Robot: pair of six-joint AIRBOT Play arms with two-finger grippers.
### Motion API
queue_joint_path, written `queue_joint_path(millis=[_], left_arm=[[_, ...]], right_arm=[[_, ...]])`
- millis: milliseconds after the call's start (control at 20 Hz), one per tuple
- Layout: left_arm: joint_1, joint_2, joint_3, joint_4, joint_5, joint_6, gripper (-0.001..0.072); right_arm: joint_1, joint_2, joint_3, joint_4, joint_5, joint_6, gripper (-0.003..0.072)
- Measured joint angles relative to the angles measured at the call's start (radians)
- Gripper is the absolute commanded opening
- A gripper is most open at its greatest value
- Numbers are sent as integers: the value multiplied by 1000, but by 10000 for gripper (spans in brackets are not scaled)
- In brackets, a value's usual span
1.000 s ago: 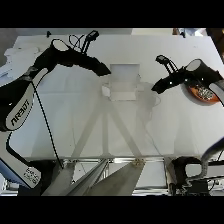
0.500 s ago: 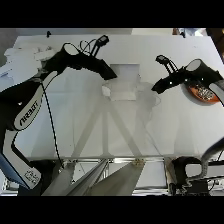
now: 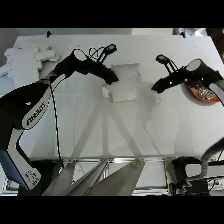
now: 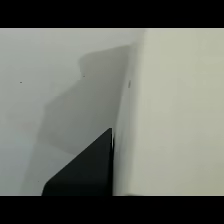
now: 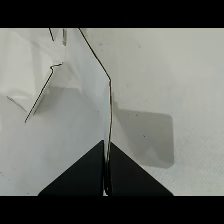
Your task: Fold the box and place the chain.
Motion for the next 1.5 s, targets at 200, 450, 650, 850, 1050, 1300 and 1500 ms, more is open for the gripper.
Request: queue_joint_path(millis=[200, 450, 650, 850, 1050, 1300, 1500], left_arm=[[-2, -2, 0, 1, 7, -1, 12], [-3, -2, 0, 2, 10, -3, 13], [-3, -2, 0, 2, 10, -4, 12], [-3, -2, 0, 0, 5, -5, 12], [-3, -2, 0, 0, 2, -5, 12], [-4, -3, 0, 1, 4, -7, 8], [0, 14, 0, 1, -20, 10, 3]], right_arm=[[0, 0, 0, -2, 3, 0, 10], [0, 0, 0, -2, 6, 0, 10], [0, 0, 0, -3, 7, 0, 10], [0, 0, 0, -3, 8, 0, 11], [0, 0, 0, -3, 8, 0, 152], [0, 1, 0, -5, 10, 5, 543], [0, 30, 0, -25, 13, 10, 542]])
